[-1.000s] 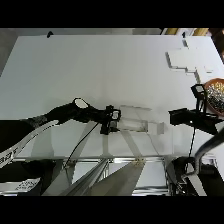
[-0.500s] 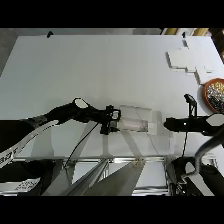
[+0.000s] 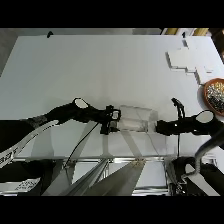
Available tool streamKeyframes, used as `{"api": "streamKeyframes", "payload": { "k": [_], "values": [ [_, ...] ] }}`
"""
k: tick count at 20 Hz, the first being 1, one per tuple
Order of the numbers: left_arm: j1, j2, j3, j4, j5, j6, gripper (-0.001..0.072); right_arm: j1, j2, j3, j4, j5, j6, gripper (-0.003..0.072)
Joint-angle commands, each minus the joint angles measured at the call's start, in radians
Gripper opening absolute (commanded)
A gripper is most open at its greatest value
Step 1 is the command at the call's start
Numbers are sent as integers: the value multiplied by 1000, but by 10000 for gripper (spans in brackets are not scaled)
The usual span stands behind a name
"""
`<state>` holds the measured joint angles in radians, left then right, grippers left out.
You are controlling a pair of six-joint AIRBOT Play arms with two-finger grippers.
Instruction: Fold the box and place the chain.
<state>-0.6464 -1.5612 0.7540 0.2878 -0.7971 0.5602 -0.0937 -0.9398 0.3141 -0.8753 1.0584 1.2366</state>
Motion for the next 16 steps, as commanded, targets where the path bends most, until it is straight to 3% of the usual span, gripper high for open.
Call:
{"api": "streamKeyframes", "payload": {
  "k": [1,3,4,9,11,16],
  "values": [
    [0,0,0,0,0,0,30,11,64,-1,16,37,-15,52],
    [0,0,0,0,0,0,30,11,130,-1,24,49,-14,203],
    [0,0,0,0,0,0,30,11,164,-1,35,52,-15,237],
    [0,0,0,0,0,0,30,11,223,-13,157,48,-43,242],
    [1,0,0,0,0,0,30,11,223,-28,166,45,-58,308],
    [0,0,0,0,0,0,30,13,223,-36,169,18,-60,338]
  ]
}}
